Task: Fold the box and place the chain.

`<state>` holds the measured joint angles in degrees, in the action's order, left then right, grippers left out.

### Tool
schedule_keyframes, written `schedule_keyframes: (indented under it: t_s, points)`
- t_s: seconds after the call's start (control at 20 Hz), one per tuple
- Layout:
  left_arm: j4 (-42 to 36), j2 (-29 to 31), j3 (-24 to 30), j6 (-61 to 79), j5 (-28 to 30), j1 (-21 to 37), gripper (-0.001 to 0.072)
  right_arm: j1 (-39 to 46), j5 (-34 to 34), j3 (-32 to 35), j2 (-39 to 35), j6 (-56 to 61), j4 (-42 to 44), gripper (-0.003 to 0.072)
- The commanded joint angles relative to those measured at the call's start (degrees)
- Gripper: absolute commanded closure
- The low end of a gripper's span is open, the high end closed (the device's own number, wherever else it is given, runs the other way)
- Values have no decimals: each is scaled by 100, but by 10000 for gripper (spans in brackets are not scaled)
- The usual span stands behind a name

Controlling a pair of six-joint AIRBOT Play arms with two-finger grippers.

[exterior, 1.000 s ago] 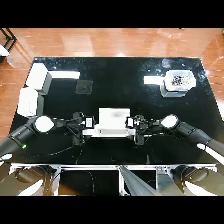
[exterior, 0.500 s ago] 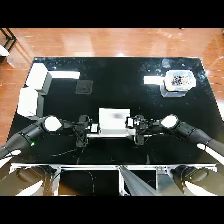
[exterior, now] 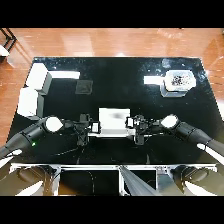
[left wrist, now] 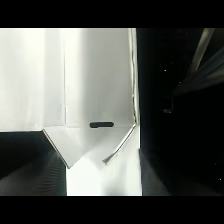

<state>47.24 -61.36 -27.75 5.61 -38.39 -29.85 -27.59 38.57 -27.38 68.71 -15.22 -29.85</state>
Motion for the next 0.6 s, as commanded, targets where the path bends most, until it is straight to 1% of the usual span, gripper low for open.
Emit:
schedule_keyframes:
  t_s: [0.0, 0.05, 0.15, 0.25, 0.35, 0.5, 0.55]
  points:
    - [0, -4, -2, 0, 59, -4, 242, -4, 0, 0, 4, 2, 0, 321]
    - [-2, -4, -2, 0, 74, -4, 277, -4, 0, 0, 4, 2, 0, 321]
    - [-138, -4, -2, 0, 74, -2, 280, -4, 0, 0, 4, 0, 0, 321]
    - [-529, -4, -2, 0, 66, -4, 399, -4, 0, 0, 4, 2, 0, 321]
    - [-796, -4, -2, 0, 66, -7, 399, -4, 0, 0, 4, 2, 0, 321]
    - [-898, -4, -2, 0, 31, -7, 419, -4, 0, 0, 4, 2, 0, 321]
    - [-925, -4, -2, 0, 31, -7, 471, -4, 0, 0, 4, 0, 0, 321]
